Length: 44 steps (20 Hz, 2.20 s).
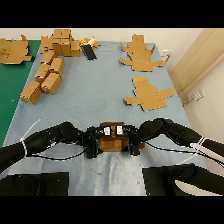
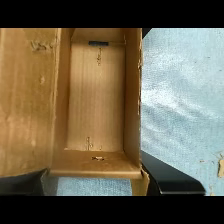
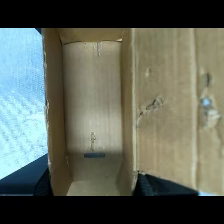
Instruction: Fold the box.
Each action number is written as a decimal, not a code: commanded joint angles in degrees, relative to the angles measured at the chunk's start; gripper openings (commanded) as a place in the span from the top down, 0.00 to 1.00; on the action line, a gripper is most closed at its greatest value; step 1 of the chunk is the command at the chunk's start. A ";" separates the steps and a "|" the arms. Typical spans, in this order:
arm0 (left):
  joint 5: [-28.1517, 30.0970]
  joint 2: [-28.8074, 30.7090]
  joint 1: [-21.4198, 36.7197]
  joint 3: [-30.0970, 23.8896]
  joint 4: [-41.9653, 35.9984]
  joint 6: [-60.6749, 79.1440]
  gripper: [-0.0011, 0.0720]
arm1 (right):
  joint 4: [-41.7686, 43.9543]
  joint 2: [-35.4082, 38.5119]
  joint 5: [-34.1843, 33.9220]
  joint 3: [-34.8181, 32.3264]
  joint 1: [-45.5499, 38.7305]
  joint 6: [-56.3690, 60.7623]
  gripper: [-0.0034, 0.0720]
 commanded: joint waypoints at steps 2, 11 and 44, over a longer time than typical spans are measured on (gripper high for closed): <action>0.22 -0.13 0.00 -0.04 0.11 -0.02 0.27 | 0.00 -0.02 0.02 -0.02 0.02 0.02 0.21; 0.22 -0.13 0.00 -0.04 0.11 -0.02 0.27 | 0.00 -0.02 -0.07 -0.02 0.02 0.02 0.21; 0.22 -0.13 0.00 -0.04 0.11 -0.02 0.27 | 1.79 27.23 -21.14 4.72 -17.11 79.91 0.00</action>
